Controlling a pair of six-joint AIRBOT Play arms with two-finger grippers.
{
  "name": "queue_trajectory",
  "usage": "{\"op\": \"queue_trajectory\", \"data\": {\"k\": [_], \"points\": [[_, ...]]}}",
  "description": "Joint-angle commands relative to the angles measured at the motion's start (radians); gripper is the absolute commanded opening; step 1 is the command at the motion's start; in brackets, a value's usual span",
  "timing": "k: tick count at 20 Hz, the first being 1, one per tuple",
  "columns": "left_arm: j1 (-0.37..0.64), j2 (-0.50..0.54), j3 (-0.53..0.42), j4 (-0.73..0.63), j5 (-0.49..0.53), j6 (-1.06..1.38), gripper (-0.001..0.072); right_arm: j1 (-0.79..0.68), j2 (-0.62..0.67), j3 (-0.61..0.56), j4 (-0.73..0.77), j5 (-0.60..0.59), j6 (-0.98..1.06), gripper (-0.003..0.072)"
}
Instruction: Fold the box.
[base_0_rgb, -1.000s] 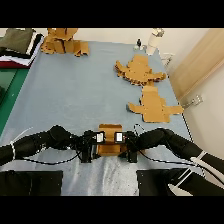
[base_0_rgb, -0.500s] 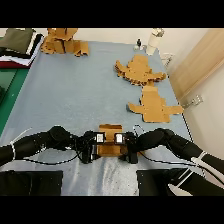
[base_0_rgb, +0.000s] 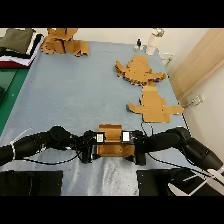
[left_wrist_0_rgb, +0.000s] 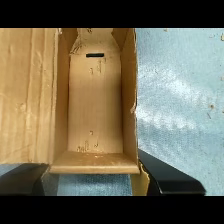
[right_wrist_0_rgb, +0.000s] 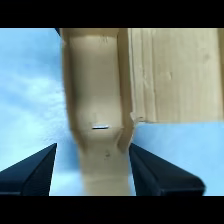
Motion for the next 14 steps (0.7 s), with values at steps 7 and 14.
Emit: {"op": "queue_trajectory", "data": {"k": [7, 14], "points": [[0.001, 0.0, 0.0, 0.0, 0.0, -0.001, 0.0466, 0.002, 0.123, -0.006, 0.205, -0.127, 1.028, 0.0698], [0.001, 0.0, 0.0, 0.0, 0.0, -0.001, 0.0466, 0.0, 0.029, 0.06, 0.2, 0.233, 1.259, 0.0002]]}}
